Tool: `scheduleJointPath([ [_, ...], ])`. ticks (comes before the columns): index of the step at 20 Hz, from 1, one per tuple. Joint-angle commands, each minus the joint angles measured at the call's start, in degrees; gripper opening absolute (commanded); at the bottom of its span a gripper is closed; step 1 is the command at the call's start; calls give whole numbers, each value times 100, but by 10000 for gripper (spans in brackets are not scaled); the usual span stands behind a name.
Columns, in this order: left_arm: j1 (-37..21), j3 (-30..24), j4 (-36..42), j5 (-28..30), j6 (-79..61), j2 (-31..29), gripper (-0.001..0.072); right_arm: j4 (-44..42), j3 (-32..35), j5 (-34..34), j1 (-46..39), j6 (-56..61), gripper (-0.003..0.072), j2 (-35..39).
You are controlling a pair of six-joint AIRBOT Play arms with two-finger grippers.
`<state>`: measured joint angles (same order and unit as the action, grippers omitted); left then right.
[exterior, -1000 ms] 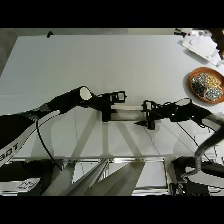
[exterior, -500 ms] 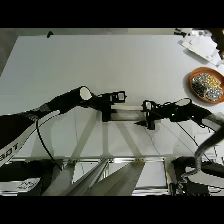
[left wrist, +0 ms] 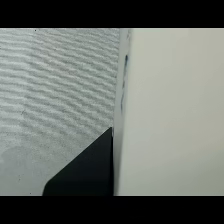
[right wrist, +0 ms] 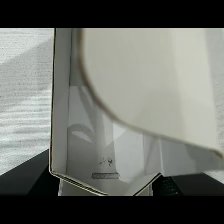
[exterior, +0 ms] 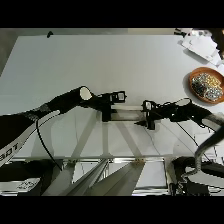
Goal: Fold the box and place the chain.
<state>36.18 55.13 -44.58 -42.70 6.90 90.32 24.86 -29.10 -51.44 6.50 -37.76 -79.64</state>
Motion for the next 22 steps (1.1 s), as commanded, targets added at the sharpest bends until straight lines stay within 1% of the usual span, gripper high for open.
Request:
scheduleJointPath([
  [1, -2, -2, 0, 2, -2, -4, 11, 2, 0, -2, 4, -2, 298, 0],
  [20, -2, -2, 0, 7, -24, -17, 11, -2, 0, -37, 4, -2, 298, 0],
  [21, -7, -2, -4, 7, -24, -31, 17, -2, 0, -37, 4, -2, 298, 0],
  [22, -17, -2, -7, 2, -22, -55, 86, -2, 0, -37, 4, -2, 298, 0],
])
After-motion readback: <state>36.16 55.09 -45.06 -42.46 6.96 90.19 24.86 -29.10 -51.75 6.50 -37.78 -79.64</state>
